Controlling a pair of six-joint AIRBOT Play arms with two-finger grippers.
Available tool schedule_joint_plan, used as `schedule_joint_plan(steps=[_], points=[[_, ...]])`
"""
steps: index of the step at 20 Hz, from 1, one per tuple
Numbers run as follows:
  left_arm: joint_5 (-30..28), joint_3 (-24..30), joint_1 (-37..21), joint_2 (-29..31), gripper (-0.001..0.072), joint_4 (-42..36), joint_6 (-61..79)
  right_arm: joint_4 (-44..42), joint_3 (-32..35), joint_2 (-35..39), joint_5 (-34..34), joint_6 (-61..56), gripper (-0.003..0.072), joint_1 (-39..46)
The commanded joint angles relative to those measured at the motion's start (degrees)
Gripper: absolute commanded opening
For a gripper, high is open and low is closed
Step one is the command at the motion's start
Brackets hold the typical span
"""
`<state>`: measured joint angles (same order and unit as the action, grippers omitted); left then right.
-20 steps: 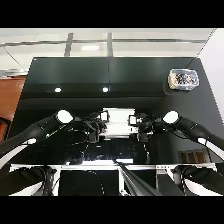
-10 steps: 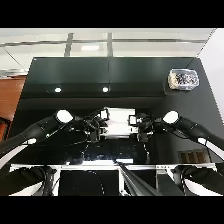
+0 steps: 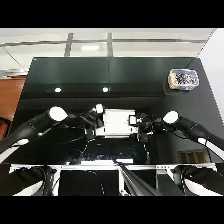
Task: Fold the box and place the chain.
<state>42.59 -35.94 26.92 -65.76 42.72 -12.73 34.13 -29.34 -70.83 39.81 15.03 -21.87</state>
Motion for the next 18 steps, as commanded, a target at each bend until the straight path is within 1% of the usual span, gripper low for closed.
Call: schedule_joint_plan(steps=[1,2,3,5,6,7,9,10,11,12,14,17,18], points=[[6.05,-0.42,-9.11,6.45,0.0029,18.60,-24.28,0.00,0.02,-0.04,0.02,0.00,0.0133,-0.04],[7.67,-0.35,-13.03,7.67,0.0028,22.10,-29.64,0.00,0.02,-0.04,0.02,0.00,0.0133,-0.04],[8.52,-0.15,-17.03,8.04,0.0029,23.10,-39.19,0.00,0.02,-0.04,0.02,0.00,0.0132,-0.04],[10.71,0.98,-24.48,7.37,0.0030,21.92,-59.98,0.00,0.02,-0.04,0.02,0.00,0.0132,-0.04],[13.68,1.55,-27.74,6.08,0.0032,19.28,-64.35,0.00,0.02,-0.04,0.02,0.00,0.0133,-0.04],[18.03,2.19,-31.08,3.87,0.0031,13.38,-63.28,0.00,0.02,-0.04,0.02,0.00,0.0132,-0.04],[27.02,3.23,-35.45,-1.57,0.0029,-0.87,-53.75,0.00,0.02,-0.04,0.02,0.00,0.0132,-0.04],[29.11,3.52,-35.91,-4.13,0.0028,-5.09,-51.78,0.00,0.02,-0.04,0.02,0.00,0.0133,-0.04],[28.92,3.54,-35.19,-6.34,0.0027,-5.97,-51.78,0.00,0.02,-0.04,0.02,0.00,0.0133,-0.04],[27.28,3.54,-33.73,-7.89,0.0027,-5.22,-52.09,0.00,0.02,-0.04,0.02,0.00,0.0133,-0.04],[24.04,3.52,-29.05,-10.16,0.0028,-6.23,-52.19,0.00,0.02,-0.04,0.02,0.00,0.0132,-0.04],[19.65,3.52,-20.87,-11.41,0.0028,-6.99,-52.17,0.00,0.02,-0.04,0.02,0.00,0.0132,-0.04],[18.43,3.52,-18.93,-11.47,0.0028,-6.97,-52.15,0.00,0.02,-0.04,0.02,0.00,0.0133,-0.04]])
